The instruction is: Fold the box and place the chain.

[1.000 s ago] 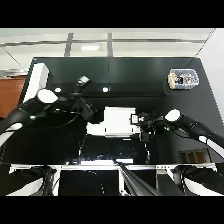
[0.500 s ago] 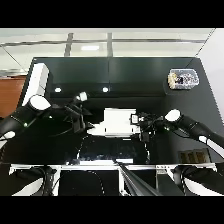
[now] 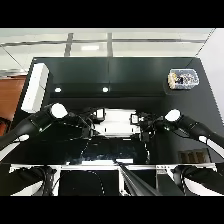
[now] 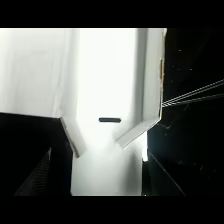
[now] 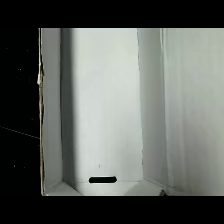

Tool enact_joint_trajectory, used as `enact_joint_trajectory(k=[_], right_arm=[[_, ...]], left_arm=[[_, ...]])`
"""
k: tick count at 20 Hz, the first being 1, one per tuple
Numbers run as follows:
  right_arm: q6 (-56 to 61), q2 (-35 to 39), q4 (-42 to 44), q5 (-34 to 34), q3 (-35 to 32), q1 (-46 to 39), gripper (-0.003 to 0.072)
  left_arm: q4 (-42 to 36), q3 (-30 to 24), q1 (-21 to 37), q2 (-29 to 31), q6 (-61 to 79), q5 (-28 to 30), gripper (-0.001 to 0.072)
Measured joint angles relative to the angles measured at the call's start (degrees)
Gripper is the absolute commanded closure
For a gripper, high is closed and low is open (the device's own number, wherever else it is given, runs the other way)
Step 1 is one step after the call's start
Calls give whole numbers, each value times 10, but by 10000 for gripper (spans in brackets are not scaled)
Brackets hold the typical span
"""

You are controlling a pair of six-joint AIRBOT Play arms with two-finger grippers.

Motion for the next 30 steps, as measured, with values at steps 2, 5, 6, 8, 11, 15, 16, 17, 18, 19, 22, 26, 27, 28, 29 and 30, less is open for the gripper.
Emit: enact_joint_trajectory(k=[2,5,6,8,11,15,16,17,18,19,22,26,27,28,29,30], right_arm=[[0,0,0,0,0,0,550],[0,0,0,0,0,0,550],[0,0,0,0,0,0,550],[0,0,0,0,0,0,550],[0,0,0,0,0,0,550],[0,0,0,0,0,0,550],[0,0,0,0,0,0,550],[0,0,0,0,0,0,550],[0,0,0,0,0,0,550],[0,0,0,0,0,0,550],[0,0,0,0,0,0,550],[0,0,0,0,0,0,550],[0,0,0,0,0,0,550],[0,0,0,0,0,0,550],[0,0,0,0,0,0,550],[0,0,0,0,0,0,550]], left_arm=[[-17,0,-3,-11,2,0,177],[-29,0,-7,-19,4,-1,407],[-31,0,-8,-21,4,0,442],[-33,0,-9,-23,4,-1,443],[-35,0,-10,-24,4,1,493],[-61,0,-20,-37,3,10,495],[-74,0,-23,-43,2,15,543],[-85,0,-26,-49,1,19,550],[-96,0,-28,-54,1,25,550],[-106,0,-31,-59,0,27,551],[-122,0,-36,-66,0,29,686],[-132,0,-38,-69,0,30,555],[-134,0,-38,-69,0,30,349],[-136,0,-39,-69,-1,30,377],[-137,0,-38,-69,-1,31,496],[-137,0,-38,-69,0,31,542]])
